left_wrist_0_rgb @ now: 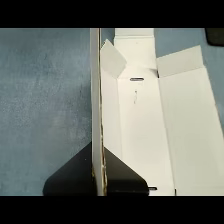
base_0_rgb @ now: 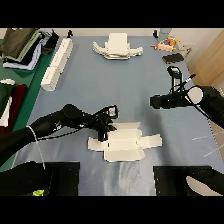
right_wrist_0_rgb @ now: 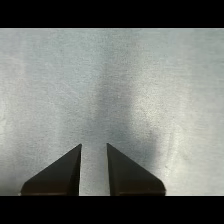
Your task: Fold the box.
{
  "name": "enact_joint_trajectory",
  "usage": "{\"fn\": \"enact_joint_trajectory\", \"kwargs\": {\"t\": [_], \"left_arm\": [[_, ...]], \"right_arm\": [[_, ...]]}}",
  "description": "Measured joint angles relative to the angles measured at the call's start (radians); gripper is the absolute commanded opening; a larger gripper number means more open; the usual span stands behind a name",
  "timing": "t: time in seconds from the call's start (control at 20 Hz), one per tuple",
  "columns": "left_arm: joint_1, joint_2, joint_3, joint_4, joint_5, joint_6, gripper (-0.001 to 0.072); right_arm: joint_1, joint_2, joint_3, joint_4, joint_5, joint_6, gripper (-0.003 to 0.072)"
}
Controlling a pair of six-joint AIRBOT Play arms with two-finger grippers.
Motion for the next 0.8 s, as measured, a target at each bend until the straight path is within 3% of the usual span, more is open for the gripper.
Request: {"fn": "enact_joint_trajectory", "kwargs": {"t": [0.35,0.8], "left_arm": [[-0.026,0.107,-0.018,-0.012,0.138,0.109,0.0009],[-0.127,0.119,-0.134,-0.032,0.301,0.129,0.0009]], "right_arm": [[0.0,0.0,0.0,0.003,0.008,0.0,0.0247],[0.001,0.0,0.0,0.018,0.008,0.0,0.0247]]}}
